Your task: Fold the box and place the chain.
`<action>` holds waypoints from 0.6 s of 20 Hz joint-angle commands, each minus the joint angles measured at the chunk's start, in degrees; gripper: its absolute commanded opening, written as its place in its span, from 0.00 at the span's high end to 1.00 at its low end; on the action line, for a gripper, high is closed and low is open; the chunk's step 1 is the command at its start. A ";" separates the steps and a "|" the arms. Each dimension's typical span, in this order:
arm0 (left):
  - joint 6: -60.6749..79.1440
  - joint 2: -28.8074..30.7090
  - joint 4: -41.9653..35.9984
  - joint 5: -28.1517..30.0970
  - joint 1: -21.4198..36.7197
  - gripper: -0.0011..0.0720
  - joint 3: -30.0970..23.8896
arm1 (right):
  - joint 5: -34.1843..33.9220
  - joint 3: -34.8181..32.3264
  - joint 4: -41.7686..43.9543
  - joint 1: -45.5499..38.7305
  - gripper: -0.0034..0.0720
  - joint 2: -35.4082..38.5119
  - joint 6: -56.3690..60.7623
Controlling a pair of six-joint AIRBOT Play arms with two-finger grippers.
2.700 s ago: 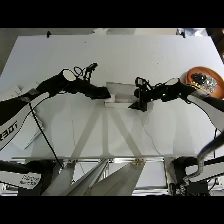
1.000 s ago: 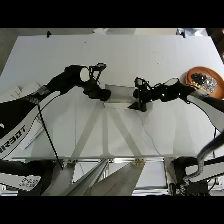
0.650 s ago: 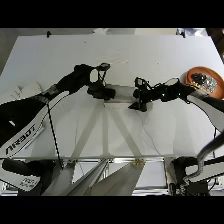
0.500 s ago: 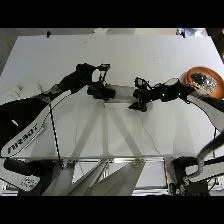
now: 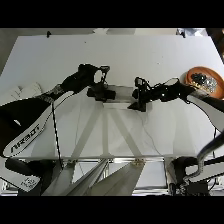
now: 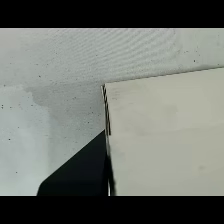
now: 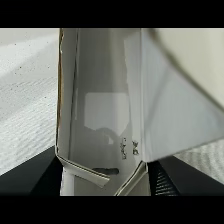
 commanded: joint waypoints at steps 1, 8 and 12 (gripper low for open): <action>-0.09 0.13 -1.29 0.85 -0.11 0.95 0.07 | -0.13 0.04 -0.13 -0.02 0.45 0.04 -0.02; 3.48 6.16 -4.37 -0.76 2.29 0.12 0.07 | -0.11 0.04 -0.13 -0.02 0.45 0.04 -0.02; 19.67 12.20 -11.06 -6.99 7.76 0.12 0.00 | -0.13 0.04 -0.11 -0.02 0.45 0.04 -0.02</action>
